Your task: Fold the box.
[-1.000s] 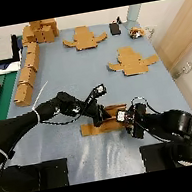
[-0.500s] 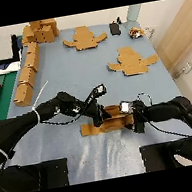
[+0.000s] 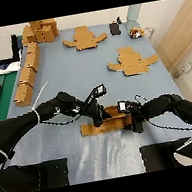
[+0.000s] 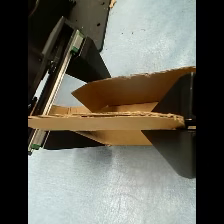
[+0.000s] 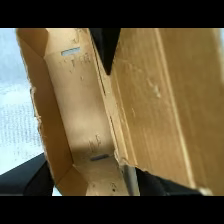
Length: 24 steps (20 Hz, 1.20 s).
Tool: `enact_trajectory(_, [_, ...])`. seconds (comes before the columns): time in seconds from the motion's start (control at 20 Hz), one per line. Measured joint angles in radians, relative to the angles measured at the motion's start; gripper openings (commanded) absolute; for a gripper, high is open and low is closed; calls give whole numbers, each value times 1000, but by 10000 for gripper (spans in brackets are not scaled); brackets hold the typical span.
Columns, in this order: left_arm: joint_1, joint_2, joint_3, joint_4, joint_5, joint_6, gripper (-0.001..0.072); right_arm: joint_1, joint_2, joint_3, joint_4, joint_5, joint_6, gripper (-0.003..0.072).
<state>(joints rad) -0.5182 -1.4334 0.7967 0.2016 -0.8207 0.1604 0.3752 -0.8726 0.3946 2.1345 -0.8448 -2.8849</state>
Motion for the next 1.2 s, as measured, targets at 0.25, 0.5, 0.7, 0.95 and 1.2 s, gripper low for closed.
enact_trajectory(0.25, [0,0,0,0,0,0,13,-2,15,0,-21,-2,23,717])
enact_trajectory(0.5, [0,0,0,0,0,0,13,-2,19,0,-37,-2,27,715])
enact_trajectory(0.7, [0,0,0,0,0,0,13,-2,-3,0,-41,3,6,454])
enact_trajectory(0.95, [0,0,0,2,-1,0,13,23,-35,0,-44,14,-84,550])
enact_trajectory(1.2, [0,0,0,2,-2,0,13,31,-41,0,-45,17,-109,638])
